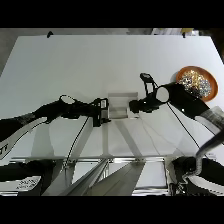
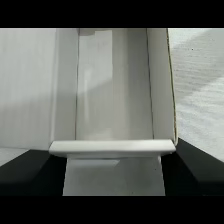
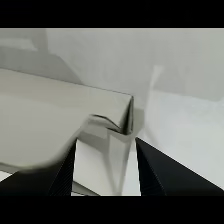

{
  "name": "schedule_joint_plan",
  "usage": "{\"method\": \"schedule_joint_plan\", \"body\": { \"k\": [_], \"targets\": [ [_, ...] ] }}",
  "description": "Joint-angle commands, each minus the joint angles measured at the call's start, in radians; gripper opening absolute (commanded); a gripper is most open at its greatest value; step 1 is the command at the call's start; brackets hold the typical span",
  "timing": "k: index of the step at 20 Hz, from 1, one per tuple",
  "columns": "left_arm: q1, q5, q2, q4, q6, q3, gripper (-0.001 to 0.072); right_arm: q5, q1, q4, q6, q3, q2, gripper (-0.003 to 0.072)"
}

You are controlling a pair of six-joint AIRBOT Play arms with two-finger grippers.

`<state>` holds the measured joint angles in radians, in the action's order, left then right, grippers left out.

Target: Fold the box and place the chain.

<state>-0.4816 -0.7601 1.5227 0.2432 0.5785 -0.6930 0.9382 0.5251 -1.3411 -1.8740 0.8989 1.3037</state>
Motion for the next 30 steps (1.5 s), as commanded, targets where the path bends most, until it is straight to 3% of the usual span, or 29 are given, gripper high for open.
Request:
{"method": "schedule_joint_plan", "body": {
  "k": [1, 6, 7, 9, 16, 20, 25, 30],
  "targets": [
    [0.000, 0.000, 0.000, 0.000, 0.000, -0.001, 0.0011, 0.053, 0.081, -0.124, -0.171, 0.063, 0.055, 0.0394],
    [0.000, 0.000, 0.000, 0.000, 0.000, 0.000, 0.0011, 0.122, 0.128, -0.256, -0.291, 0.063, 0.080, 0.0394],
    [0.000, 0.000, 0.000, 0.000, 0.000, 0.000, 0.0011, 0.109, 0.128, -0.255, -0.312, 0.063, 0.080, 0.0391],
    [0.000, 0.000, 0.000, 0.000, 0.000, 0.000, 0.0011, 0.093, 0.128, -0.255, -0.321, 0.063, 0.080, 0.0313],
    [0.000, 0.000, 0.000, 0.000, 0.000, 0.000, 0.0011, 0.071, 0.128, -0.247, -0.312, 0.063, 0.096, 0.0294],
    [0.000, 0.000, 0.000, 0.000, 0.000, 0.000, 0.0011, 0.068, 0.127, -0.195, -0.125, 0.063, 0.102, 0.0295],
    [0.000, 0.000, 0.000, 0.000, 0.000, 0.000, 0.0011, 0.072, 0.110, -0.168, -0.082, 0.063, 0.122, 0.0290],
    [0.000, 0.000, 0.000, 0.000, 0.000, 0.000, 0.0011, 0.068, 0.090, -0.152, -0.144, 0.063, 0.130, 0.0217]
  ]
}}
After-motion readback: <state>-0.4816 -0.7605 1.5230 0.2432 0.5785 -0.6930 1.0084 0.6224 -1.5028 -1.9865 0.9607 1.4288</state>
